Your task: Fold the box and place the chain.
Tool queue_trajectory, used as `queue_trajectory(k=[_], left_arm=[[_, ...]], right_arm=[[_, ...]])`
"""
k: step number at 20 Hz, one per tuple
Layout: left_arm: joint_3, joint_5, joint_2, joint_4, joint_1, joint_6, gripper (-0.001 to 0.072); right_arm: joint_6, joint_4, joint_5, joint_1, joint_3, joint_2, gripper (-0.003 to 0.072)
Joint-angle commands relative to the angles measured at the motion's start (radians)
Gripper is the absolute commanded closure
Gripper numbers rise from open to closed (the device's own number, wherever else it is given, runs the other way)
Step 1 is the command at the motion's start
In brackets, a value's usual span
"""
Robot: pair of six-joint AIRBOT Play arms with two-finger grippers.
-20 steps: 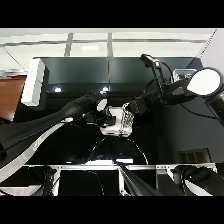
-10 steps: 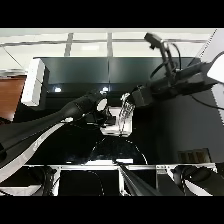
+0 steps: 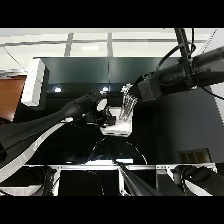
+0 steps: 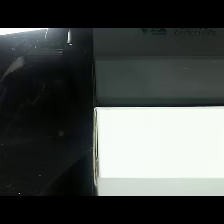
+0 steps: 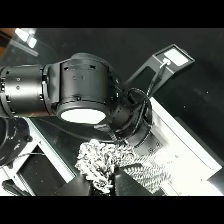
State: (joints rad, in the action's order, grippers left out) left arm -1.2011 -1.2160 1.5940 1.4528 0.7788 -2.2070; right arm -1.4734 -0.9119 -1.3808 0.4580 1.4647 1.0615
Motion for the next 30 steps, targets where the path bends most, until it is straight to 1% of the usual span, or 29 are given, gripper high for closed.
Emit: queue_trajectory(k=[1,4,6,10,12,14,15,16,17,19,21,23,25,29,30], left_arm=[[-0.001,0.003,0.0,0.0,0.0,0.0,0.0683],[-0.001,0.002,0.0,0.0,0.0,0.0,0.0683],[-0.001,0.003,0.0,0.0,-0.001,0.0,0.0683],[-0.001,0.003,0.0,0.0,-0.001,0.0,0.0683],[-0.001,0.003,0.0,0.0,0.0,0.0,0.0683],[-0.001,0.003,0.0,0.0,0.0,0.0,0.0683],[-0.001,0.004,0.0,0.0,0.0,0.0,0.0683],[-0.001,0.004,0.0,0.0,0.0,0.0,0.0683],[-0.001,0.005,0.0,0.0,0.0,0.0,0.0683],[-0.001,0.005,0.0,0.0,0.0,0.0,0.0683],[-0.001,0.004,0.0,-0.008,-0.001,0.0,0.0683],[0.0,0.007,0.0,-0.007,0.0,0.0,0.0683],[-0.001,0.013,0.0,-0.01,-0.002,0.003,0.0683],[-0.001,0.022,-0.007,-0.011,0.003,-0.151,0.068],[-0.001,0.022,-0.01,-0.021,0.004,-0.163,0.0606]], right_arm=[[-0.009,-0.028,-0.007,0.017,-0.017,0.001,0.0674],[-0.011,-0.035,0.03,0.042,-0.121,0.001,0.0674],[-0.011,-0.035,0.114,0.046,-0.224,0.001,0.0674],[-0.016,-0.026,0.34,0.054,-0.441,0.001,0.0674],[-0.035,-0.007,0.398,0.062,-0.513,0.001,0.0673],[-0.04,0.003,0.422,0.074,-0.557,0.001,0.0671],[-0.041,0.003,0.424,0.08,-0.563,0.002,0.0602],[-0.041,0.001,0.423,0.08,-0.563,0.002,0.0381],[-0.04,0.0,0.412,0.079,-0.561,0.001,0.0308],[-0.041,-0.06,0.347,0.045,-0.54,-0.003,0.0308],[-0.041,-0.132,0.258,-0.022,-0.518,-0.024,0.0308],[-0.04,-0.187,0.203,-0.09,-0.515,-0.051,0.0308],[-0.04,-0.192,0.191,-0.13,-0.516,-0.053,0.0308],[-0.04,-0.203,0.201,-0.134,-0.517,-0.053,0.0308],[-0.04,-0.203,0.201,-0.134,-0.517,-0.053,0.0308]])
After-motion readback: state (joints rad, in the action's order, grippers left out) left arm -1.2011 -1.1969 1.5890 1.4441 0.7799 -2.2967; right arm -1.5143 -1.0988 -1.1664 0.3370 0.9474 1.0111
